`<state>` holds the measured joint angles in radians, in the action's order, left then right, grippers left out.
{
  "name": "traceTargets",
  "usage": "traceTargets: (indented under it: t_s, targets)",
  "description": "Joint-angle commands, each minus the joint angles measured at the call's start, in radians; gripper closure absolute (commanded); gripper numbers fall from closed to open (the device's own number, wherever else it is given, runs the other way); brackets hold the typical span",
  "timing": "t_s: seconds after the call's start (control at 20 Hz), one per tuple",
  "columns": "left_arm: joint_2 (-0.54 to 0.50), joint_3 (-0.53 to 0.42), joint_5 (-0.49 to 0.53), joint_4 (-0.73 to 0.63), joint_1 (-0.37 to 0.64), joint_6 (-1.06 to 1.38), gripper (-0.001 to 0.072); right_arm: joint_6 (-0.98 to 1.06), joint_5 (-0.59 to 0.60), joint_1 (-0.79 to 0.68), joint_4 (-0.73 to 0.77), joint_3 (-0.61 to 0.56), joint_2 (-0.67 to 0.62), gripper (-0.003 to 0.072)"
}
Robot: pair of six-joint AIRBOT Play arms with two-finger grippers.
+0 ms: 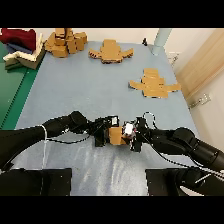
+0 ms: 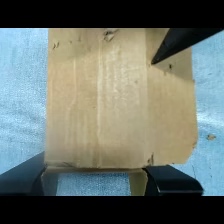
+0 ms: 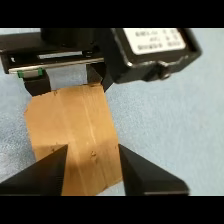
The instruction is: Fold the box.
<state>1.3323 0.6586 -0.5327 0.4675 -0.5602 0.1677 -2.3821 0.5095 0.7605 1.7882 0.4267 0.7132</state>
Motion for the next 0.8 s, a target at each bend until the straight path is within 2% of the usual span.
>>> traceTargets:
  t_s: [0.0,0.3,0.5,0.75]
  targets:
    - [0.0,0.001,0.0,0.0,0.0,0.0,0.0236,-0.049,0.001,0.003,0.008,0.001,-0.002,0.0076]
    - [0.0,0.001,0.0,0.0,0.0,0.0,0.0235,-0.274,-0.002,0.023,0.138,0.001,-0.002,0.0076]
    - [0.0,0.001,0.0,0.0,0.0,0.0,0.0235,-0.275,-0.043,0.064,0.087,-0.002,0.01,0.008]
    - [0.0,0.001,0.0,0.0,0.0,0.0,0.0235,-0.293,-0.137,0.065,0.048,-0.002,0.082,0.0081]
